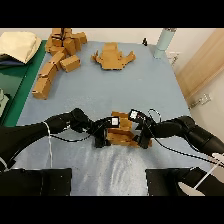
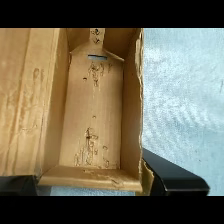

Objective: Fold the box.

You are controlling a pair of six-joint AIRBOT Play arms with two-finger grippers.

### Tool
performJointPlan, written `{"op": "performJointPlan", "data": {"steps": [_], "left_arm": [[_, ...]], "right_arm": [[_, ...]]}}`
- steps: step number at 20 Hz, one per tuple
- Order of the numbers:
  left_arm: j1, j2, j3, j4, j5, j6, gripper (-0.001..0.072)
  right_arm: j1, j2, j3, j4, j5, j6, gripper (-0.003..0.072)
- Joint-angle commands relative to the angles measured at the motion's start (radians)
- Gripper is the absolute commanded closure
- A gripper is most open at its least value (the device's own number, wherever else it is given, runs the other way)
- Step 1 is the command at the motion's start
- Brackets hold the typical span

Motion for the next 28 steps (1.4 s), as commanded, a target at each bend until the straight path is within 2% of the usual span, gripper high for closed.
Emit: {"op": "performJointPlan", "data": {"steps": [1,4,16,17,18,19,24,28], "left_arm": [[0.000,0.000,0.001,0.038,-0.018,0.000,-0.0007],[0.000,0.000,0.003,0.108,-0.033,0.000,-0.0007],[0.002,0.007,0.021,0.114,-0.034,-0.064,-0.0004],[0.002,0.007,0.021,0.117,-0.034,-0.068,0.0102],[0.002,0.007,0.021,0.125,-0.034,-0.068,0.0261],[0.002,0.007,0.021,0.134,-0.034,-0.068,0.0288],[0.002,0.007,0.021,0.132,-0.023,-0.090,0.0289],[0.002,0.007,0.021,0.134,0.031,-0.174,0.0288]], "right_arm": [[0.000,0.001,0.000,0.002,-0.002,0.001,0.0131],[0.000,0.001,0.000,0.002,-0.008,0.001,0.0131],[0.000,0.001,0.000,0.002,-0.031,0.002,0.0130],[0.000,0.001,0.000,0.002,-0.031,0.002,0.0130],[0.000,0.001,0.000,0.002,-0.031,0.001,0.0131],[0.000,0.001,0.000,0.002,-0.031,0.001,0.0131],[0.000,0.001,0.000,0.002,-0.031,0.001,0.0131],[0.000,0.003,0.001,-0.013,-0.032,0.000,0.0131]]}}
